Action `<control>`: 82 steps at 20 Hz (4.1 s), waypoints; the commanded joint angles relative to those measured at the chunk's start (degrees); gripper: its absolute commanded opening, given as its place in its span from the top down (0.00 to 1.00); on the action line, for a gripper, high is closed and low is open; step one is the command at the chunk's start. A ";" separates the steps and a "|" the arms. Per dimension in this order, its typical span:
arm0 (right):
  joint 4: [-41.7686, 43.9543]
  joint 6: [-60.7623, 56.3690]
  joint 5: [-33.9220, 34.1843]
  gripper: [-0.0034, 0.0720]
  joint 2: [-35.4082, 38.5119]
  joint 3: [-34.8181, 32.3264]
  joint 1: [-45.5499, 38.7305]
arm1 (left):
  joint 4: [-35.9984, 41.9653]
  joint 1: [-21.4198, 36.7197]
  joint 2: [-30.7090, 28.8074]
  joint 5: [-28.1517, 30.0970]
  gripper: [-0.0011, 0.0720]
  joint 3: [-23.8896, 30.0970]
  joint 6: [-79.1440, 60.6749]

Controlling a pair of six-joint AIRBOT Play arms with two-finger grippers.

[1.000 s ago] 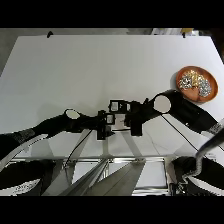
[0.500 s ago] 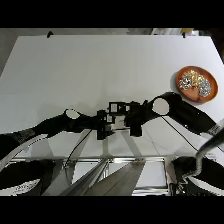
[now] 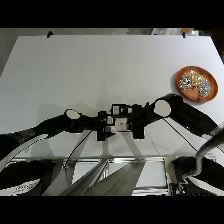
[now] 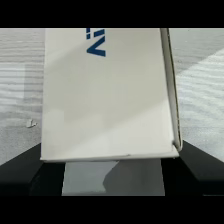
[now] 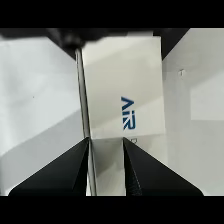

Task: Fold the box and place the chain.

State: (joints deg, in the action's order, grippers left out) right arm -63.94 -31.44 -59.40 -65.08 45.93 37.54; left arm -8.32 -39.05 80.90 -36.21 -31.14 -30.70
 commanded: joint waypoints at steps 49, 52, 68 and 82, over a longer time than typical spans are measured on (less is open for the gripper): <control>1.38 -14.47 1.01 0.93 13.27 -6.97 -13.35 | 0.13 0.02 -0.02 0.39 0.75 0.00 0.22; -7.96 -25.42 -6.86 0.93 17.44 -7.02 -21.44 | 0.13 0.02 -0.02 0.39 0.75 0.00 0.22; -24.92 -57.35 -17.18 0.93 17.44 -14.62 -43.25 | 0.13 0.02 -0.02 0.39 0.75 0.00 0.22; -23.10 -58.97 -11.74 0.93 17.44 -14.62 -43.25 | 0.13 0.11 -9.64 1.16 0.75 0.00 0.28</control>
State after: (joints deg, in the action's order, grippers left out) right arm -87.48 -90.26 -72.99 -47.68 31.33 -5.69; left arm -8.36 -38.98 76.25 -36.03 -31.11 -30.50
